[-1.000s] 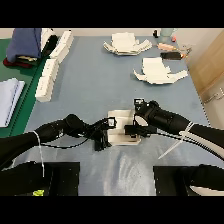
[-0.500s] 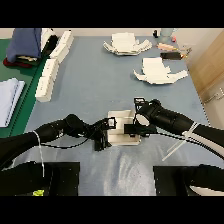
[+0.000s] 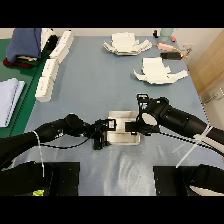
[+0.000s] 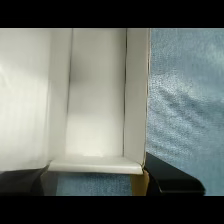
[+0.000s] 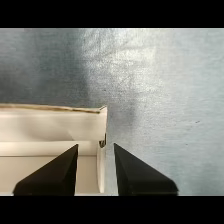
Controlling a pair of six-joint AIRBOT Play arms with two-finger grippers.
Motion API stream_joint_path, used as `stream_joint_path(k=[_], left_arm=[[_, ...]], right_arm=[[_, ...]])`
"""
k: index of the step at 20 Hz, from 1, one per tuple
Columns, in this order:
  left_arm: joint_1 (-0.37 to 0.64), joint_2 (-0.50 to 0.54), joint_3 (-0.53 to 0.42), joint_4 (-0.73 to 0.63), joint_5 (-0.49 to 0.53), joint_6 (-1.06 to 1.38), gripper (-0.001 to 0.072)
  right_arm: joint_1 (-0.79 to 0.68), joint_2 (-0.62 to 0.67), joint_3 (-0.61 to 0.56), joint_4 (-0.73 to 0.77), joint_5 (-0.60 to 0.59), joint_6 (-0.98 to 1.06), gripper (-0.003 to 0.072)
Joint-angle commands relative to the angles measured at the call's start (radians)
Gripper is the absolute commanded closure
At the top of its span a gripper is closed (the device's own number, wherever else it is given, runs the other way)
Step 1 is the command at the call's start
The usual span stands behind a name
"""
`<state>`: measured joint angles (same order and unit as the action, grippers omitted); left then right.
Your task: Fold the box.
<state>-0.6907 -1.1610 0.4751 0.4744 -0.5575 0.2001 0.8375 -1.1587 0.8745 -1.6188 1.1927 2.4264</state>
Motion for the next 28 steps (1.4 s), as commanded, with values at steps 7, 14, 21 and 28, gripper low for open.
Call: stream_joint_path(k=[7, 14, 21, 28], left_arm=[[-0.002, 0.001, 0.001, -0.007, 0.023, 0.017, 0.0219], [-0.002, -0.021, 0.001, -0.007, 0.003, 0.009, 0.0219], [-0.002, -0.021, 0.001, -0.007, 0.005, 0.009, 0.0219], [-0.002, -0.021, 0.002, -0.007, 0.005, 0.009, 0.0219]], right_arm=[[-0.014, 0.106, 0.001, -0.003, 0.058, 0.000, 0.0329], [-0.160, 0.126, 0.001, -0.016, 0.152, -0.035, 0.0625], [-0.316, 0.096, 0.001, 0.116, -0.051, -0.199, 0.0668], [-0.743, -0.152, 0.001, 0.929, -0.122, -0.840, 0.0685]])
